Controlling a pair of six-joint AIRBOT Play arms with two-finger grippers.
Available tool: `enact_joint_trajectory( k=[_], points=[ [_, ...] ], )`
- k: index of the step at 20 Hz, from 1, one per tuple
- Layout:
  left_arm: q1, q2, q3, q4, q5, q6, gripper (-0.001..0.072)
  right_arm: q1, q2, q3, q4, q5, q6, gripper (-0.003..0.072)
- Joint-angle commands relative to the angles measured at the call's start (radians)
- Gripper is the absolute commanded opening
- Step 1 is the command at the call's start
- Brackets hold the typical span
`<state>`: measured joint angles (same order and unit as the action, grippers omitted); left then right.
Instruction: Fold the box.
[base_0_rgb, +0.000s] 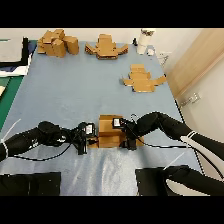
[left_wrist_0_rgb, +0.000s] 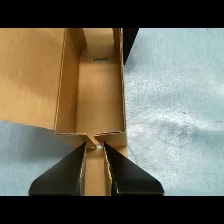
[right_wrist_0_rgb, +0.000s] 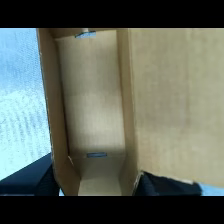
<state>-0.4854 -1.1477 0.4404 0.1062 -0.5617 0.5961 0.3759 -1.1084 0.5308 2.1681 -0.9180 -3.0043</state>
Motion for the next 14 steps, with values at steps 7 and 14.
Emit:
enact_joint_trajectory(
  k=[7, 14],
  points=[
    [-0.051, -0.024, 0.007, -0.177, 0.010, 0.095, 0.0165, 0.000, 0.000, 0.000, 0.000, 0.000, 0.000, 0.0521],
    [-0.051, -0.025, 0.007, -0.177, -0.030, 0.096, 0.0538, 0.000, 0.000, 0.000, 0.000, 0.000, 0.000, 0.0522]
  ],
)
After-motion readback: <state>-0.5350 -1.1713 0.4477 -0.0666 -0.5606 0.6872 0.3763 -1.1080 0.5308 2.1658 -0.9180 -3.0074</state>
